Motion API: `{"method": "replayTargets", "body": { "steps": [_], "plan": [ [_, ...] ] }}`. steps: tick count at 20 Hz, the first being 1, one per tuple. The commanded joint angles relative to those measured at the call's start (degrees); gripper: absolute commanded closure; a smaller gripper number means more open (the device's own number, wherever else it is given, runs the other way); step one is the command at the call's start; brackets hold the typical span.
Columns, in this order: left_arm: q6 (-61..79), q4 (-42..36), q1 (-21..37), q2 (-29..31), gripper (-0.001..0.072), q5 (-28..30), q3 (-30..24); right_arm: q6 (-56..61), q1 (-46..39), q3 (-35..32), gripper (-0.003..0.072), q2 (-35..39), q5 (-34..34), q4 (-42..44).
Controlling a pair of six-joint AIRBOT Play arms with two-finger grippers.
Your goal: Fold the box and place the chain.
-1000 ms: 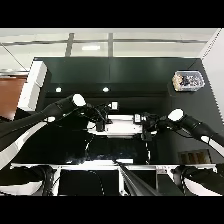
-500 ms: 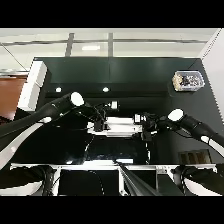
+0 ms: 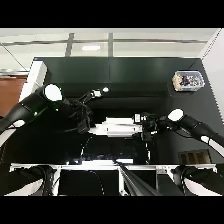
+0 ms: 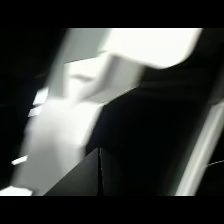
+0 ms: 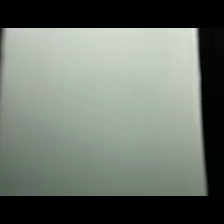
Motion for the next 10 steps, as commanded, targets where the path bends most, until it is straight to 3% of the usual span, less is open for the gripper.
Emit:
{"method": "replayTargets", "body": {
  "steps": [1, 5, 7, 8, 10],
  "plan": [
    [2.47, -24.26, -0.87, -2.38, 0.0685, 1.68, -4.72, 0.04, 0.07, -0.04, 0.0228, 0.02, -0.02, 0.07],
    [3.78, -38.93, -2.82, -4.76, 0.0685, 26.95, -4.9, 0.04, 0.07, -0.04, 0.0227, 0.02, 0.0, -0.09],
    [6.1, -37.46, -2.84, -4.79, 0.0686, 35.52, -3.67, 0.04, 0.07, -0.04, 0.0228, 0.02, 0.0, -0.09],
    [6.08, -33.66, -3.1, -5.11, 0.0685, 36.22, -2.8, 0.04, 0.07, -0.04, 0.0227, 0.02, -0.02, -0.09],
    [3.41, -19.58, -3.52, -7.39, 0.0686, 30.47, 0.07, 0.04, 0.07, -0.04, 0.0227, 0.02, -0.09, -0.07]
  ]
}}
